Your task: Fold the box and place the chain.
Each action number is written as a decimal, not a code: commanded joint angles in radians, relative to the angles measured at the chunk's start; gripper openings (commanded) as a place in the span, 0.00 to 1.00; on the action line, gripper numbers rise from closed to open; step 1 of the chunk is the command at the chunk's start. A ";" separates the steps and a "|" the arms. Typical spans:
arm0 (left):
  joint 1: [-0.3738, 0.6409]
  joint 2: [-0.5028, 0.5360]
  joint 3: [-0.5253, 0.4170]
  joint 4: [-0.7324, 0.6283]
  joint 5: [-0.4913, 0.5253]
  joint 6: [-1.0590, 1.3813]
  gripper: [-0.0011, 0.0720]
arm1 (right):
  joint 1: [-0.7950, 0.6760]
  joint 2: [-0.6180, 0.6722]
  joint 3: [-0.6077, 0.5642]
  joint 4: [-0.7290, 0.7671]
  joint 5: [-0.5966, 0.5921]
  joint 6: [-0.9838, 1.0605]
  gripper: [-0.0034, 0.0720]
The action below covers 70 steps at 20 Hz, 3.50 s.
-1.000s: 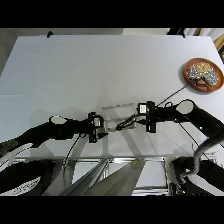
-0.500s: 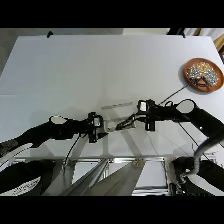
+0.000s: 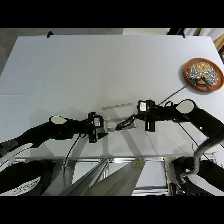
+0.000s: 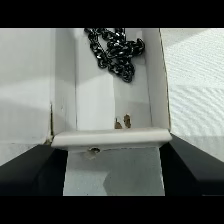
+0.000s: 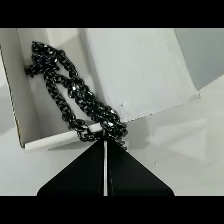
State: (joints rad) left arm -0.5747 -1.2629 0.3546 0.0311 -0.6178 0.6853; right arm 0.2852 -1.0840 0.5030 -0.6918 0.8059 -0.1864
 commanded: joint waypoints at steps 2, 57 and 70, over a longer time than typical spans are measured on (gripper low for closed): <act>0.000 0.001 0.000 0.000 0.000 -0.002 0.20 | 0.000 0.019 0.000 -0.120 -0.003 0.084 0.07; 0.000 0.001 0.000 0.000 0.000 -0.002 0.20 | 0.349 0.198 0.296 -0.217 0.071 0.478 0.07; 0.000 0.001 0.000 0.000 0.000 -0.002 0.20 | 0.424 -0.038 0.296 -0.261 0.025 0.640 0.07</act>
State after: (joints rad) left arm -0.5747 -1.2629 0.3546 0.0307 -0.6178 0.6834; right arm 0.7059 -1.0523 0.7986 -0.9337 0.8371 0.4091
